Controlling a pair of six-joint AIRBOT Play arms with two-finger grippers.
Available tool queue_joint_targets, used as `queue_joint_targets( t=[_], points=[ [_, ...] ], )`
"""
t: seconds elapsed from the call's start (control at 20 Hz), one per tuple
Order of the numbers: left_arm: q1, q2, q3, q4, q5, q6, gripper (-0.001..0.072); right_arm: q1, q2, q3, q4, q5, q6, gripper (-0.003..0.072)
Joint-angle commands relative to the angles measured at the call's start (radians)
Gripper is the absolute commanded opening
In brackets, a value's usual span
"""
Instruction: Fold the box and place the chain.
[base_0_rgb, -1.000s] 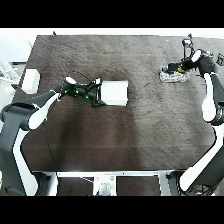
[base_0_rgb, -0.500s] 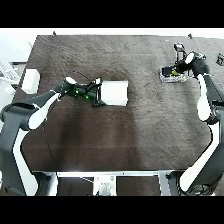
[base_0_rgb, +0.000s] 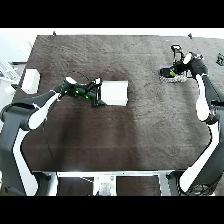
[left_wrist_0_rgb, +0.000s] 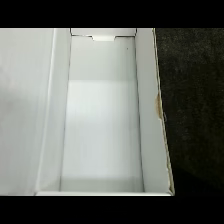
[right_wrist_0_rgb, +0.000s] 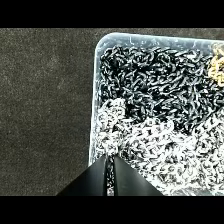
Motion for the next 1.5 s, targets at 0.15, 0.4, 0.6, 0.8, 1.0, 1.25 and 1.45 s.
queue_joint_targets(
  t=[0.15,0.4,0.6,0.8,1.0,1.25,1.45],
  points=[
    [0.001,0.001,0.001,0.0,0.0,0.0,0.0483,0.002,0.078,0.001,-0.007,0.022,0.013,0.0006],
    [0.001,0.001,0.001,0.0,0.0,0.0,0.0483,0.002,0.221,0.001,-0.011,0.078,0.012,0.0006],
    [0.001,0.001,0.001,0.0,0.0,0.0,0.0482,0.01,0.345,0.0,-0.011,0.092,0.011,0.0006],
    [0.001,0.001,0.001,0.0,0.0,0.0,0.0483,0.038,0.491,0.001,-0.011,0.09,0.008,0.0006],
    [0.001,0.001,0.001,0.0,0.0,0.0,0.0482,0.076,0.606,0.001,-0.01,0.09,0.0,0.0006],
    [0.001,0.001,0.001,0.0,0.0,0.0,0.0482,0.162,0.689,0.001,-0.01,0.089,-0.004,0.0006],
    [0.001,0.001,0.001,0.0,0.0,0.0,0.0483,0.249,0.724,0.0,-0.01,0.09,-0.018,0.0006]
  ],
)
